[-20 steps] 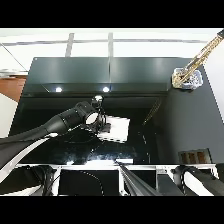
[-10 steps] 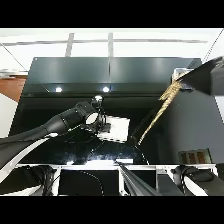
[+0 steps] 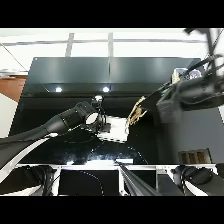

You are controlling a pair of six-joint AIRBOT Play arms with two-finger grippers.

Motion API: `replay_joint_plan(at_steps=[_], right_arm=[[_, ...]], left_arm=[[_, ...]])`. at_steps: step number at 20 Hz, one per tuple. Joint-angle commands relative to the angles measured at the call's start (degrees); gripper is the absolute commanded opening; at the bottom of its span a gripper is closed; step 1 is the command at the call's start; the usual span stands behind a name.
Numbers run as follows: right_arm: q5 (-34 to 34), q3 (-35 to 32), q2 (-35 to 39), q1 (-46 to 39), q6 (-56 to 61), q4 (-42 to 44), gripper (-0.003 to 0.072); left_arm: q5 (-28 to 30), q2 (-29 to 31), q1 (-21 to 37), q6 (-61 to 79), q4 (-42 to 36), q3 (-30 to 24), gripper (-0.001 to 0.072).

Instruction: Fold the box and place the chain.

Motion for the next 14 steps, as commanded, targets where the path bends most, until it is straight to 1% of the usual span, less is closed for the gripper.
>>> replay_joint_plan(at_steps=[1,6,9,14], right_arm=[[-7.7,-5.6,0.0,3.9,0.2,2.7,0.0038],[-16.2,-11.7,-0.1,7.8,0.2,4.2,0.0037],[-21.2,-15.0,-0.4,8.7,0.0,6.7,0.0037],[-22.1,-17.8,-4.7,9.4,-0.2,7.0,0.0038]], left_arm=[[0.0,0.0,0.0,0.0,0.0,0.0,0.0032],[0.0,0.0,0.0,0.0,0.0,0.0,0.0032],[0.0,0.0,0.0,0.0,0.0,0.0,0.0032],[0.1,0.0,0.0,0.0,0.0,0.0,0.0032]])
